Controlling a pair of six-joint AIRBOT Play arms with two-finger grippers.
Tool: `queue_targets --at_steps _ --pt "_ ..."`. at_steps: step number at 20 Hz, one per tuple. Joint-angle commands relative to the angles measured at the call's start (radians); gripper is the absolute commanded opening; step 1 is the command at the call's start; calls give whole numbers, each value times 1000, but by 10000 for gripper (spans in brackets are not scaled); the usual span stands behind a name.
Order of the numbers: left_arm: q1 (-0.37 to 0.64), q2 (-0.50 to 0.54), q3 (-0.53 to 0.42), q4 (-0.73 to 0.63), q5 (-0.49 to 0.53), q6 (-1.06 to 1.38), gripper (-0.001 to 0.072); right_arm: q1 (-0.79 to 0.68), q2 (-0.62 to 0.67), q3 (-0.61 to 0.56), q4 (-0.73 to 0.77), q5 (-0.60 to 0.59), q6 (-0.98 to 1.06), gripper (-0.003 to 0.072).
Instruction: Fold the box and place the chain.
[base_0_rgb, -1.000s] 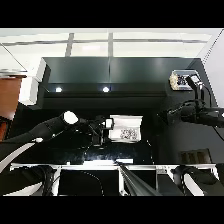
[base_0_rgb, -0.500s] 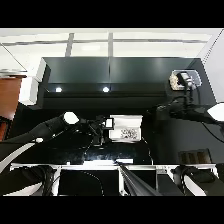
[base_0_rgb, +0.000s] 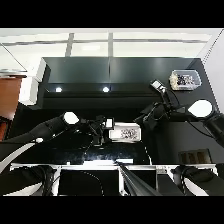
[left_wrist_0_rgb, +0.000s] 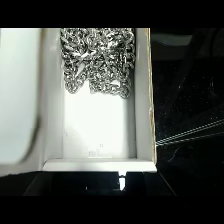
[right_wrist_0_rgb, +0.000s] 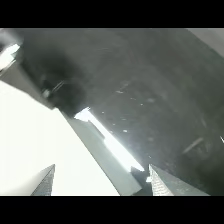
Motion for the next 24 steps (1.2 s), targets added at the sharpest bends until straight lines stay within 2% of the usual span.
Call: queue_targets --at_steps 1,2,6,10,13,18,24 --pt "-1 -1 1 0 0 1 483 13 6 55 -27 162 -159 700" --pt "0 -1 1 0 0 1 482 21 9 54 -48 206 -202 700" --pt "-6 -1 1 2 3 1 482 82 9 35 -94 209 -218 700" --pt "-7 -1 1 4 3 0 482 100 8 1 -153 156 -224 701" --pt "-7 -1 1 4 3 0 483 106 8 1 -153 147 -301 701" --pt "-7 -1 1 4 3 0 482 106 -5 1 -151 102 -303 700" --pt "-7 -1 1 4 3 0 483 106 -16 1 -61 99 -368 700"
